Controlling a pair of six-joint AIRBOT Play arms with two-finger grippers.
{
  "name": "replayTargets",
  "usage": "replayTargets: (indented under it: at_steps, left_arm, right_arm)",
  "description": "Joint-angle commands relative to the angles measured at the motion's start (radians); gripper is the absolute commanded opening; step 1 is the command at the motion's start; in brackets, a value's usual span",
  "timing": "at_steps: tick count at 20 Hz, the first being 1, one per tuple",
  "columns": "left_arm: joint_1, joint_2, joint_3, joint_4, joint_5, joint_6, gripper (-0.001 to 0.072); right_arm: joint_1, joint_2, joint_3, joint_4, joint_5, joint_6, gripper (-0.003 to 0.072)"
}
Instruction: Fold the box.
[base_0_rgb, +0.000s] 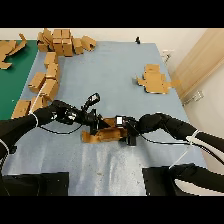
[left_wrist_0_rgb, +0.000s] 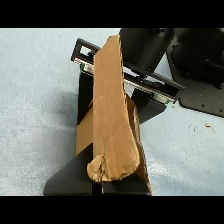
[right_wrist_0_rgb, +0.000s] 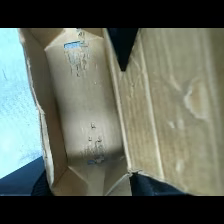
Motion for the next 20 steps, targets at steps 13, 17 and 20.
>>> replayTargets:
  at_steps: [13, 17, 20]
  left_arm:
    - [-0.001, 0.000, 0.000, -0.001, -0.013, -0.015, 0.0011]
    - [-0.001, 0.000, 0.000, -0.001, -0.002, -0.014, 0.0011]
    - [0.000, -0.001, 0.000, -0.001, 0.001, -0.015, 0.0011]
  right_arm:
    - [0.000, -0.001, 0.000, -0.014, -0.005, 0.000, 0.0556]
    - [0.000, -0.001, 0.000, -0.014, -0.005, 0.000, 0.0556]
    - [0.000, -0.001, 0.000, -0.014, -0.005, 0.000, 0.0556]
